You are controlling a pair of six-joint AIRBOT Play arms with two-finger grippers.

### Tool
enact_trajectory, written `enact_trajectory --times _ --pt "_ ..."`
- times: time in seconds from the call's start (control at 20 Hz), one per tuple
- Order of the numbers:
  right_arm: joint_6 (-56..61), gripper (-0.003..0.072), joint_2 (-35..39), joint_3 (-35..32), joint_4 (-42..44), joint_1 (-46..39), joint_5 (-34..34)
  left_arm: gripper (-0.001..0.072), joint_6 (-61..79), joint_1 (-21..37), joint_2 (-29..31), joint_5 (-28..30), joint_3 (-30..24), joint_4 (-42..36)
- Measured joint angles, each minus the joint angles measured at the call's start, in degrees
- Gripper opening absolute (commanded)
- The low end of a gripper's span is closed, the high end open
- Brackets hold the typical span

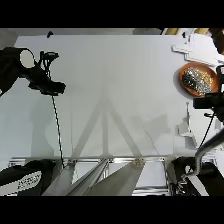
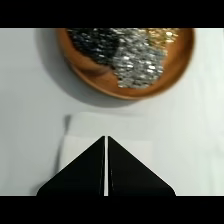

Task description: Fold the box and place the chain.

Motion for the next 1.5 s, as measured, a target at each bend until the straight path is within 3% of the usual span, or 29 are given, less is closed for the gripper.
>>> enact_trajectory --times 0.15,0.4,0.45,0.55,0.6,0.95,1.05,1.3,1.4,1.5 --pt "-1.9 0.0011 -6.34 2.99 -7.08 -8.9 3.43 0.0008 0.02 0.0 0.0 0.0 0.0 0.02" --pt "-8.59 0.002 -18.97 4.79 -9.75 -22.14 5.95 0.0009 0.0 0.0 0.0 0.0 0.0 0.02" --pt "-9.62 0.0091 -20.98 4.92 -9.94 -23.71 6.38 0.0009 0.0 0.0 0.0 -0.02 0.0 0.0" --pt "-11.37 0.0383 -24.52 5.29 -10.01 -26.49 6.91 0.0009 0.02 0.0 0.0 -0.02 0.0 0.02" --pt "-12.0 0.0407 -26.16 5.57 -10.03 -27.87 7.15 0.0008 0.02 0.0 0.0 0.0 0.0 0.02" --pt "-18.56 0.038 -33.16 7.93 -4.9 -35.85 10.03 0.0009 0.0 0.0 0.0 -0.02 0.0 0.02" --pt "-19.89 0.0132 -34.62 8.15 -3.63 -36.85 10.49 0.0008 0.02 0.0 0.0 -0.02 0.0 0.0" --pt "-18.91 0.0131 -38.23 8.35 -4.2 -37.75 11.34 0.0008 0.02 0.0 0.0 0.0 0.0 0.0" --pt "-18.01 0.0015 -39.1 8.35 -4.68 -37.79 12.11 0.0009 0.02 0.02 0.0 -0.02 0.0 0.02" --pt "-17.66 0.0015 -38.95 8.35 -5.07 -37.35 13.03 0.0008 0.0 0.0 0.0 0.0 0.0 0.02"
